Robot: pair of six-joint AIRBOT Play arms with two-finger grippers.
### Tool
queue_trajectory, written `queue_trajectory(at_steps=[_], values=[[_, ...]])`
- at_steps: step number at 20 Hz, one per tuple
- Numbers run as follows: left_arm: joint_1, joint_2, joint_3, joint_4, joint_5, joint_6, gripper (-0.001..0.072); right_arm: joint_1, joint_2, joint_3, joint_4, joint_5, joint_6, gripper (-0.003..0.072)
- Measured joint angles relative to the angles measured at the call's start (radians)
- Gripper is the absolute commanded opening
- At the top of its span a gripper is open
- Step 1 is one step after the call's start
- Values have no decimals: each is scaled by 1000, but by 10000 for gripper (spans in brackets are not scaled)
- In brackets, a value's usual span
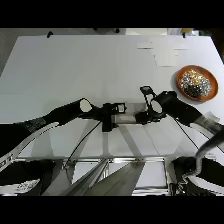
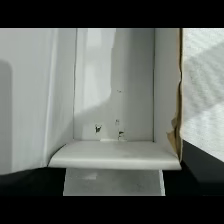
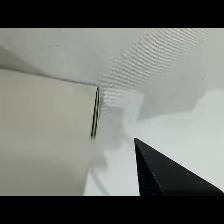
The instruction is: Fold the box and place the chain.
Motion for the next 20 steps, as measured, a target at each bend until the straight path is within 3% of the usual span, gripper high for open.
queue_trajectory(at_steps=[4, 5, 7, 9, 15, 20], values=[[0, 0, 0, 0, 0, 0, 11, -1, 148, 40, -18, 61, -122, 408], [0, 0, 0, 0, 0, 0, 11, -6, 178, 65, -21, 82, -156, 385], [0, 0, 0, -1, 0, 0, 11, -47, 219, 132, -33, 90, -220, 249], [0, 0, 0, -2, 0, 0, 11, -150, 225, 200, -62, 55, -269, 248], [0, 0, 0, -3, 0, 0, 11, -604, 74, 347, -92, -66, -399, 249], [0, 0, 0, -3, 0, 0, 11, -826, -67, 375, -85, -121, -547, 247]])
